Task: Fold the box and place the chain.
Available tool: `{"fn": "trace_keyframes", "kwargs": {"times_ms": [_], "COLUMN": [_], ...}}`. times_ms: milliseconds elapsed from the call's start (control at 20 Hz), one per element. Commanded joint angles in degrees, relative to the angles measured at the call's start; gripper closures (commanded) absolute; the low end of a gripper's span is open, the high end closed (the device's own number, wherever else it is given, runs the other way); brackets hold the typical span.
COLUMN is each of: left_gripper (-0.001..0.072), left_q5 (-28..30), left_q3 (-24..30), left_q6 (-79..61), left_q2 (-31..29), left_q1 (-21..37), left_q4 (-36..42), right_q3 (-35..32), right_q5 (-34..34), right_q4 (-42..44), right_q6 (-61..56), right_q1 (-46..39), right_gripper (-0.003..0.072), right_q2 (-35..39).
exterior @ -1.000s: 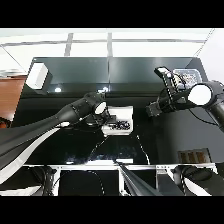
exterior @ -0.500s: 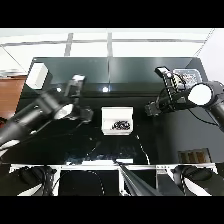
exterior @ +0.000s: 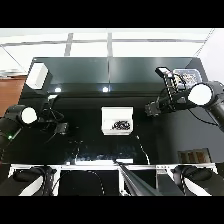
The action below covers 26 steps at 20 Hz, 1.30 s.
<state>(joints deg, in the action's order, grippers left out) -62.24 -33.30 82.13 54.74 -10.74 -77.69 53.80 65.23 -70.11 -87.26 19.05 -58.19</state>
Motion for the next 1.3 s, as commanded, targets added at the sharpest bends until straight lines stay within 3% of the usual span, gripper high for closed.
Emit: {"fn": "trace_keyframes", "kwargs": {"times_ms": [0, 200, 400, 600, 700, 950, 1250], "left_gripper": [0.0013, 0.0009, -0.001, -0.0011, -0.0011, -0.0011, -0.001], "left_q5": [8.59, 10.08, 17.68, 14.05, 14.08, 12.66, 12.83], "left_q3": [1.9, 1.88, 1.86, 1.75, 1.27, -2.23, -3.1], "left_q6": [-37.38, -73.72, -82.99, -98.73, -100.08, -102.51, -102.49], "left_q2": [2.49, 5.05, 8.02, 13.16, 14.67, 19.93, 22.56], "left_q1": [2.47, -1.81, -8.31, -9.14, -9.07, -9.92, -10.51], "left_q4": [19.65, 27.36, 31.41, 47.34, 50.88, 45.99, 48.46], "right_q3": [-0.02, -0.02, -0.02, -0.02, -0.02, -0.02, -0.02], "right_q5": [0.07, 1.11, 1.36, 1.27, 1.38, 1.09, 0.07], "right_q4": [-0.04, 0.0, -0.02, 0.0, 0.0, -0.02, -0.02], "right_q6": [-0.2, -0.22, -0.22, -0.92, -1.05, -1.05, -1.05], "right_q1": [-0.02, 0.0, -0.02, -0.02, -0.02, -0.02, -0.02], "right_gripper": [0.0364, 0.0364, 0.0364, 0.0364, 0.0364, 0.0365, 0.0366], "right_q2": [0.02, 0.02, 0.02, 0.02, 0.02, 0.02, 0.02]}}
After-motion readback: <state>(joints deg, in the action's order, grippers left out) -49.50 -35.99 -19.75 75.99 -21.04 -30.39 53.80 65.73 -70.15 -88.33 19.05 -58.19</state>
